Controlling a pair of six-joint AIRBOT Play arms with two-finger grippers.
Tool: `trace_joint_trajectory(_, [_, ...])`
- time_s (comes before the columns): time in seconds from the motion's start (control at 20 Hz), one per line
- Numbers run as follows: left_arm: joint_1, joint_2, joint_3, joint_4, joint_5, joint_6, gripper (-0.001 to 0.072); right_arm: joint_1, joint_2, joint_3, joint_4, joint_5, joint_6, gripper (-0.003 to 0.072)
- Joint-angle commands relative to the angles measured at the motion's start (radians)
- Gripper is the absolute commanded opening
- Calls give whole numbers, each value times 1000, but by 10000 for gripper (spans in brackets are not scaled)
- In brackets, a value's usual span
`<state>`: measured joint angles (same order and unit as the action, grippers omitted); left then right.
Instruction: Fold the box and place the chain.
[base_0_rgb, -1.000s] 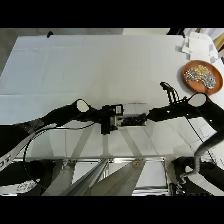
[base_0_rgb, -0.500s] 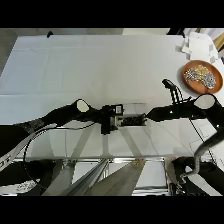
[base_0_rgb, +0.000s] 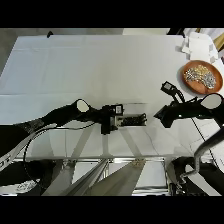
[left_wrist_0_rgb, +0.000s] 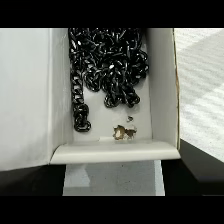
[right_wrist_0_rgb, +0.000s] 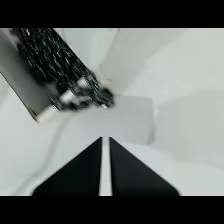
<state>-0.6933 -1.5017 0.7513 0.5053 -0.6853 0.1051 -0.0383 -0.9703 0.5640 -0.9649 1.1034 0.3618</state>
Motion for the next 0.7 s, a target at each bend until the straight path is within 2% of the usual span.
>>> trace_joint_trajectory(0.0, [0,1,0,0,0,0,275,-32,-61,0,-3,-6,-367,360])
trace_joint_trajectory(0.05, [0,1,0,0,0,0,275,-18,-89,0,3,-30,-437,390])
trace_joint_trajectory(0.25, [0,1,0,0,0,0,275,2,-150,0,28,-122,-592,390])
trace_joint_trajectory(0.45, [0,1,0,0,0,0,275,12,-223,-2,131,-129,-698,390])
trace_joint_trajectory(0.65, [0,1,0,0,0,0,275,80,-248,-2,154,-144,-745,384])
